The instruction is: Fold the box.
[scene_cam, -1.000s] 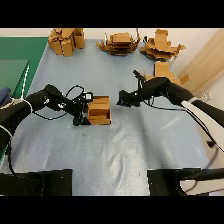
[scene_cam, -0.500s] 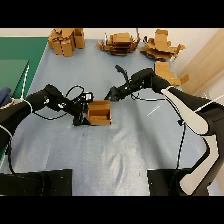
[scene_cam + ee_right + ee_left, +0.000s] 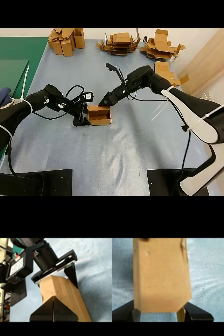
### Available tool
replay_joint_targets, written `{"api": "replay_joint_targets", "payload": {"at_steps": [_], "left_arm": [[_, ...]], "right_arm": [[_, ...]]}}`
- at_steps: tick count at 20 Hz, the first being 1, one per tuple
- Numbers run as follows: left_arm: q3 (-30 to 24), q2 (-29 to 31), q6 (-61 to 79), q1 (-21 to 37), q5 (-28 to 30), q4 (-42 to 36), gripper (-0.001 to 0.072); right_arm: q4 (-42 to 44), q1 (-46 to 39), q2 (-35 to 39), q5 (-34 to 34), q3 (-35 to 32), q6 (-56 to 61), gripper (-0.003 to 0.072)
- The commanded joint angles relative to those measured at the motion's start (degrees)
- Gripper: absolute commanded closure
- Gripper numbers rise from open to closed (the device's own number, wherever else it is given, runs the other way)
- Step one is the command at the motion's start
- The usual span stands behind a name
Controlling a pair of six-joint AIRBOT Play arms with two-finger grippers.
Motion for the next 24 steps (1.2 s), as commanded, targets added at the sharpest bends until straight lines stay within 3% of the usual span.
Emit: {"api": "replay_joint_targets", "payload": {"at_steps": [1,4,7,8,10,21,22,24], "left_arm": [[0.0,0.0,-0.3,0.0,-0.2,0.0,0.0642],[0.0,0.0,-0.6,0.0,-0.4,0.0,0.0642],[0.0,0.0,-0.6,0.0,-0.3,0.0,0.0642],[0.0,0.0,-0.7,0.0,-0.3,0.0,0.0642],[0.0,0.0,-0.7,0.0,-0.3,0.0,0.0642],[0.0,0.0,-0.7,0.0,-0.3,0.0,0.0642],[0.0,0.0,-0.7,0.0,-0.3,0.0,0.0642],[0.0,0.0,-0.7,0.0,-0.2,0.0,0.0642]], "right_arm": [[3.1,0.7,4.3,10.3,-8.5,-5.7,0.0681],[4.7,0.8,5.2,12.4,-13.1,-10.8,0.068],[4.3,0.9,5.2,12.4,-13.2,-18.4,0.0678],[4.3,0.9,5.3,12.5,-13.2,-20.0,0.0639],[4.0,0.9,5.3,12.4,-13.2,-21.2,0.044],[0.8,1.1,5.7,10.3,-13.2,-24.2,0.0435],[0.7,1.1,5.7,10.0,-13.2,-25.2,0.0359],[0.5,1.2,5.7,9.8,-13.2,-26.7,0.0336]]}}
